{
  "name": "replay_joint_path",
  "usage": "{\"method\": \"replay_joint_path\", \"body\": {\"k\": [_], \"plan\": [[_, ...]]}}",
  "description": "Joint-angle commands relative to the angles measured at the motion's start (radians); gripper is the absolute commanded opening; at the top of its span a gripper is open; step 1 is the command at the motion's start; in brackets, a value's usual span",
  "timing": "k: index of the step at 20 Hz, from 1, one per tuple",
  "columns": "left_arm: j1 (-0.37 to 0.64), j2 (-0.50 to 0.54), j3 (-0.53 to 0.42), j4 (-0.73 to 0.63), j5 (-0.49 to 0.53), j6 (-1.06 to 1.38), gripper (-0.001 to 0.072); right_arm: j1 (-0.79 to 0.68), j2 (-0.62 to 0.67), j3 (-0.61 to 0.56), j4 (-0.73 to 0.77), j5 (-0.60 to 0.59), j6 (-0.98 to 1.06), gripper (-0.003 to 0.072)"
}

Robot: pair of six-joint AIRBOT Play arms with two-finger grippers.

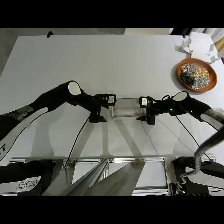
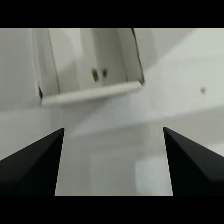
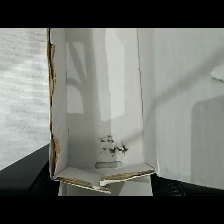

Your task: Fold the box and place the chain.

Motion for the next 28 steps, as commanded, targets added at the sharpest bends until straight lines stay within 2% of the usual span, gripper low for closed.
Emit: {"method": "replay_joint_path", "body": {"k": [1, 5, 16, 18, 19, 20, 21, 22, 28], "plan": [[0.004, -0.064, -0.031, -0.200, 0.088, 0.164, 0.0702, 0.000, 0.000, 0.000, 0.001, 0.000, 0.000, 0.0457], [0.000, -0.081, -0.031, -0.259, 0.098, 0.164, 0.0703, 0.000, 0.000, 0.000, 0.000, 0.000, 0.000, 0.0457], [-0.013, -0.105, -0.031, -0.309, 0.114, 0.159, 0.0701, 0.000, 0.000, 0.000, 0.001, 0.000, 0.000, 0.0457], [-0.018, -0.121, -0.031, -0.311, 0.114, 0.159, 0.0680, 0.000, 0.000, 0.000, 0.001, 0.000, 0.000, 0.0457], [-0.021, -0.123, -0.031, -0.310, 0.114, 0.154, 0.0540, 0.000, 0.000, 0.000, 0.000, 0.000, 0.000, 0.0457], [-0.021, -0.123, -0.031, -0.309, 0.111, 0.152, 0.0333, 0.000, 0.000, 0.000, 0.000, 0.000, 0.000, 0.0457], [-0.024, -0.123, -0.031, -0.307, 0.113, 0.153, 0.0210, 0.000, 0.000, 0.000, 0.000, 0.000, 0.000, 0.0457], [-0.027, -0.123, -0.031, -0.307, 0.113, 0.152, 0.0193, 0.000, 0.000, 0.000, 0.000, 0.000, 0.000, 0.0457], [-0.030, -0.123, -0.031, -0.307, 0.112, 0.152, 0.0207, 0.000, 0.000, 0.000, 0.000, 0.000, 0.000, 0.0457]]}}
